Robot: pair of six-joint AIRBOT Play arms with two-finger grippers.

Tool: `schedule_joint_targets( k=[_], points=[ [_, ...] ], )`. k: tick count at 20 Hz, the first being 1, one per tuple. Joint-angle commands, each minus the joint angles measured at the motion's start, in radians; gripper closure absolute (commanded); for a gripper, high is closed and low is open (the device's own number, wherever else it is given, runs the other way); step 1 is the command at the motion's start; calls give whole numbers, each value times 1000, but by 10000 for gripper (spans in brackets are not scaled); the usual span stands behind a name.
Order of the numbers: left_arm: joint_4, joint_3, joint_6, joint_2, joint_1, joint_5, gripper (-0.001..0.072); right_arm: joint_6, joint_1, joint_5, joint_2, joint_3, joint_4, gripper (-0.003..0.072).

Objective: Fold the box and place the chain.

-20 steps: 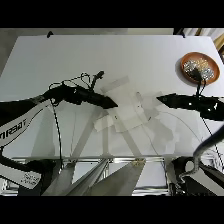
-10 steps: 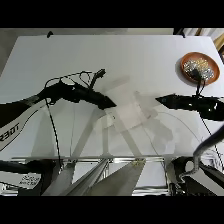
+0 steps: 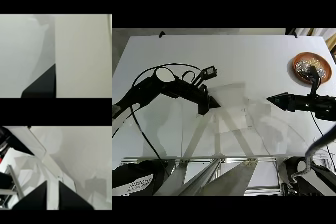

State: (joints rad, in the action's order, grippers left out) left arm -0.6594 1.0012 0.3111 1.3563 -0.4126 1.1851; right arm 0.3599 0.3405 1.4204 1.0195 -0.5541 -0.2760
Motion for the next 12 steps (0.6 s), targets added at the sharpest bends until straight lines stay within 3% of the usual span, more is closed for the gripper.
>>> schedule_joint_targets(
  k=[1, 7, 12],
  points=[
    [-64, 1, -25, -38, -53, 38, 703, 11, -1, 66, -90, -40, -19, 669],
    [-83, 0, -123, -23, -183, -106, 701, 122, -1, 14, -235, -42, -200, 669],
    [-91, -1, -129, 69, -192, -188, 704, 141, -1, -20, -238, -42, -229, 670]
  ],
)
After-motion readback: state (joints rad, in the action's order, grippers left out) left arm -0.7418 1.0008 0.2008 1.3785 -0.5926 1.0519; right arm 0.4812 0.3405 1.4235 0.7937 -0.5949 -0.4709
